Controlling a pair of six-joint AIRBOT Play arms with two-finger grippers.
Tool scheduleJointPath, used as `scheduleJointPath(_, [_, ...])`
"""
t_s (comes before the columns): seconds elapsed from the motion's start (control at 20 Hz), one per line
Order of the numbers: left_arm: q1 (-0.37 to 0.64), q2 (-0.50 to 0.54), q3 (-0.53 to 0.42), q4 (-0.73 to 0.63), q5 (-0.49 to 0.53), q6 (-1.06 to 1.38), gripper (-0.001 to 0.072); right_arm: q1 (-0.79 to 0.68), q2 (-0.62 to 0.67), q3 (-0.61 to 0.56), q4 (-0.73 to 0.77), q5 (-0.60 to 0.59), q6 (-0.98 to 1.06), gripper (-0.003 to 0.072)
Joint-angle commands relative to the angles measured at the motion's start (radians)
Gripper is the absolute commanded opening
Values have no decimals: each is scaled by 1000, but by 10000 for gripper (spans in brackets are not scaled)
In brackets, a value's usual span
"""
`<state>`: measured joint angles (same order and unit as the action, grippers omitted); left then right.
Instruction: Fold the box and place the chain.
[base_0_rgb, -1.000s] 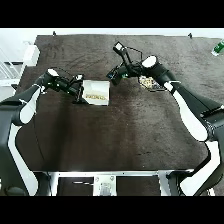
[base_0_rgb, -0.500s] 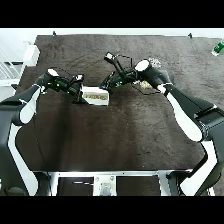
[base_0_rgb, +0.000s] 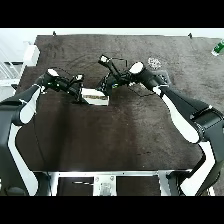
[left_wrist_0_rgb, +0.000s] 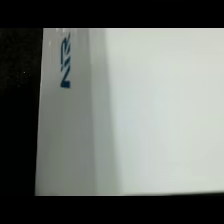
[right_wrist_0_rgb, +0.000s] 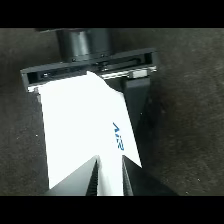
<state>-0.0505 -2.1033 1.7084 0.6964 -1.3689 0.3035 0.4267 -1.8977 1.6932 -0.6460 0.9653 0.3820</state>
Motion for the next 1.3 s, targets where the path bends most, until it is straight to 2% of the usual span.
scheduleJointPath(0.0, [0, 0, 1, 0, 0, 0, 556, 17, -9, 1, -1, 29, -1, 215])
scheduleJointPath(0.1, [0, 0, 1, 0, 0, 0, 555, 21, -9, 1, -1, 43, -1, 270])
scheduleJointPath(0.3, [0, 0, 1, 0, 0, 0, 556, 21, -9, 3, -2, 91, -1, 296])
scheduleJointPath(0.65, [0, 0, 1, 0, 0, 0, 555, 21, -23, 3, -78, 64, -1, 308])
scheduleJointPath(0.7, [0, 0, 1, 0, 0, 0, 556, 21, -23, 3, -84, 49, -2, 368])
scheduleJointPath(0.75, [0, 0, 1, 0, 0, 0, 556, 21, -23, 3, -84, 29, -2, 378])
scheduleJointPath(1.25, [0, 0, 1, 0, 0, 0, 555, 21, -27, 21, -84, -33, -20, 355])
